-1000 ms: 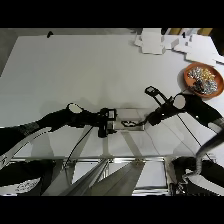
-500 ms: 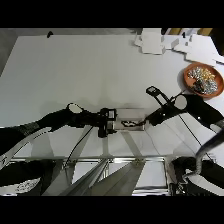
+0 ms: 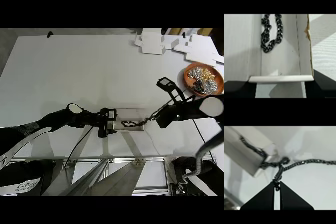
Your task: Fold the box and place the chain.
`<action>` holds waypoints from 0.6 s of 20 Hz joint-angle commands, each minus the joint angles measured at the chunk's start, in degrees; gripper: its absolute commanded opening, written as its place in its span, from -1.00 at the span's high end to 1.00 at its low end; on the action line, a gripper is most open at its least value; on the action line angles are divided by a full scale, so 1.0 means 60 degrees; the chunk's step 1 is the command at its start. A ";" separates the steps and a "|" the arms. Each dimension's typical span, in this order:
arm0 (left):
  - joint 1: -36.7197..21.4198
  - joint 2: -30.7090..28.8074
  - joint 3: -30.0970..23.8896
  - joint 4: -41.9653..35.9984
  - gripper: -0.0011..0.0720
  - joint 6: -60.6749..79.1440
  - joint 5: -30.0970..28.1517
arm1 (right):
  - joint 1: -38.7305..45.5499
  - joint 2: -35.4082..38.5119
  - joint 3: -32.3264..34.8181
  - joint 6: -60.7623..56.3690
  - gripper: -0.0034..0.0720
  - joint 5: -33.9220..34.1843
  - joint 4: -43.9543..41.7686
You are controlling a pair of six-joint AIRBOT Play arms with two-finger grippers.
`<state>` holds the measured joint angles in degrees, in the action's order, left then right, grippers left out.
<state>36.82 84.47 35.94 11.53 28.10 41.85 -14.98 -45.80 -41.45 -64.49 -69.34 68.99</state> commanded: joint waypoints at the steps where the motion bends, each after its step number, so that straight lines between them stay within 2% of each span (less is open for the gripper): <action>1: 0.0000 0.0000 0.0004 0.0004 0.94 0.0000 -0.0004 | -0.0011 0.0565 -0.0994 -0.0004 0.86 -0.1166 -0.1537; 5: 0.0000 -0.0004 0.0004 0.0004 0.94 0.0000 -0.0004 | -0.1027 0.0576 -0.1661 -0.0036 0.86 -0.0619 -0.2674; 9: 0.0000 -0.0004 0.0004 0.0004 0.94 0.0000 -0.0004 | -0.2590 0.0280 -0.1668 -0.0222 0.86 0.1137 -0.2703; 12: -0.0004 0.0000 0.0004 0.0004 0.94 0.0000 -0.0004 | -0.3078 -0.0375 -0.1668 -0.0455 0.86 0.1446 -0.2324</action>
<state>36.82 84.47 35.94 11.53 28.10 41.85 -29.87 -45.45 -51.18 -65.82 -64.49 54.15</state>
